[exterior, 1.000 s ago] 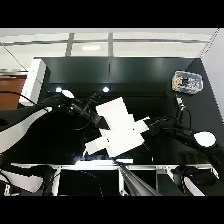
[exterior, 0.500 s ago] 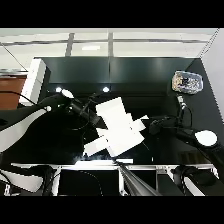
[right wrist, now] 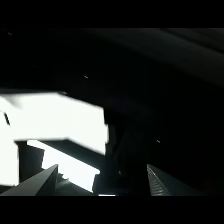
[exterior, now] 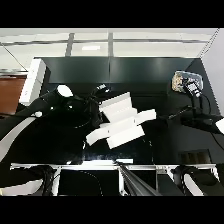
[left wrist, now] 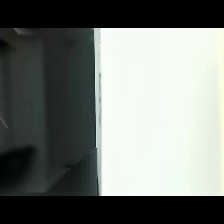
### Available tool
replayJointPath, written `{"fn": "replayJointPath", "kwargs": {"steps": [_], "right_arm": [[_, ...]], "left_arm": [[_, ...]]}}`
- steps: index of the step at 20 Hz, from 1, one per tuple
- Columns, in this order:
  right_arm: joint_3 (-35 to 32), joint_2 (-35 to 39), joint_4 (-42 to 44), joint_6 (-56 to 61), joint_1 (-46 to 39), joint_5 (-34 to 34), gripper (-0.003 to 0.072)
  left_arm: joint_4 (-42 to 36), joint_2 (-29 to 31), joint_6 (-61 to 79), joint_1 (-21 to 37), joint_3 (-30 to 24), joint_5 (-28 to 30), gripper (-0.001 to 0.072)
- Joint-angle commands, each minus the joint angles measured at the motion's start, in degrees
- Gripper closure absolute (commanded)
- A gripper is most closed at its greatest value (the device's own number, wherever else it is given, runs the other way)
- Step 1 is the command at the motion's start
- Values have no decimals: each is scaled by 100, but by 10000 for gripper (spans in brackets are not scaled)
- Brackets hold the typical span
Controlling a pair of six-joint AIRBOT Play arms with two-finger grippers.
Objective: Fold the box and place the chain.
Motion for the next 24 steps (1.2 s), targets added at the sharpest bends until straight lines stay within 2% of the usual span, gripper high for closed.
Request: {"fn": "replayJointPath", "kwargs": {"steps": [1,3,6,10,16,20,24], "right_arm": [[184,2,-490,28,-131,173,40],[181,2,-485,28,-131,173,40],[181,0,-107,-35,-131,175,40],[168,-2,511,-1266,-129,262,40],[-157,-140,1016,-2291,-44,304,40],[-634,-227,997,-2955,529,326,41],[-813,-240,905,-2957,890,385,40]], "left_arm": [[715,313,1681,-463,-11,713,681],[1261,229,1641,-640,-13,671,682],[1178,98,2013,-872,-13,837,683],[1239,-103,2033,-986,-13,1274,681],[1200,-407,1641,-988,-13,907,681],[1196,-402,1458,-988,-11,911,681],[1204,-402,1110,-988,-11,909,682]]}}
